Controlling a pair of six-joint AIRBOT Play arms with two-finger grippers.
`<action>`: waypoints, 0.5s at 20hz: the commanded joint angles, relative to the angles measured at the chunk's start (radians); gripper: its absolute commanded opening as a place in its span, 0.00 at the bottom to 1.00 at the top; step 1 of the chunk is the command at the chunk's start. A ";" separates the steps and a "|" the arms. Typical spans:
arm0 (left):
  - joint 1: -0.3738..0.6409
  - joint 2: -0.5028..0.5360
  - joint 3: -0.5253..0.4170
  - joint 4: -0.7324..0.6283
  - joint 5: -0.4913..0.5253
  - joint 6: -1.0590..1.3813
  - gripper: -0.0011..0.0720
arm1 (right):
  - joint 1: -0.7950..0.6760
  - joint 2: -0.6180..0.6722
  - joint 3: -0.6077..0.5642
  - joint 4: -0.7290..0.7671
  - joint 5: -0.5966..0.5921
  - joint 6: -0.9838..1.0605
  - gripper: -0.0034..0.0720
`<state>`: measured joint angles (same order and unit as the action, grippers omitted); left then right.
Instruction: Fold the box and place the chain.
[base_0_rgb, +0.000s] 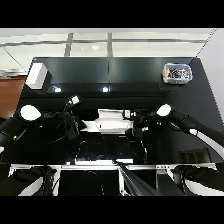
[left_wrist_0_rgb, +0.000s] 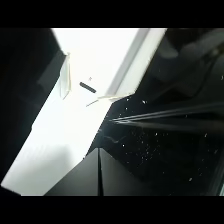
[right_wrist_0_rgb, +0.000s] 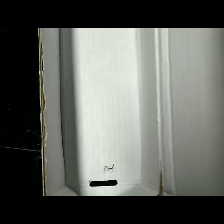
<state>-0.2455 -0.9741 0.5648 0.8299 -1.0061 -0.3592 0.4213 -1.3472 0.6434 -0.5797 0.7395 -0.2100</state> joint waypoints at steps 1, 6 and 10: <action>0.001 0.003 -0.005 -0.001 -0.002 0.166 0.05 | 0.000 0.000 0.000 0.000 0.000 0.000 0.22; -0.003 0.000 -0.005 -0.001 0.064 0.294 0.53 | 0.000 0.000 0.000 0.000 0.000 0.000 0.22; -0.024 -0.043 -0.001 -0.005 0.183 0.349 0.99 | 0.000 0.000 0.000 0.000 0.000 0.000 0.22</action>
<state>-0.2611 -0.9920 0.5610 0.8268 -0.8959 -0.0784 0.4213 -1.3472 0.6434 -0.5797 0.7391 -0.2100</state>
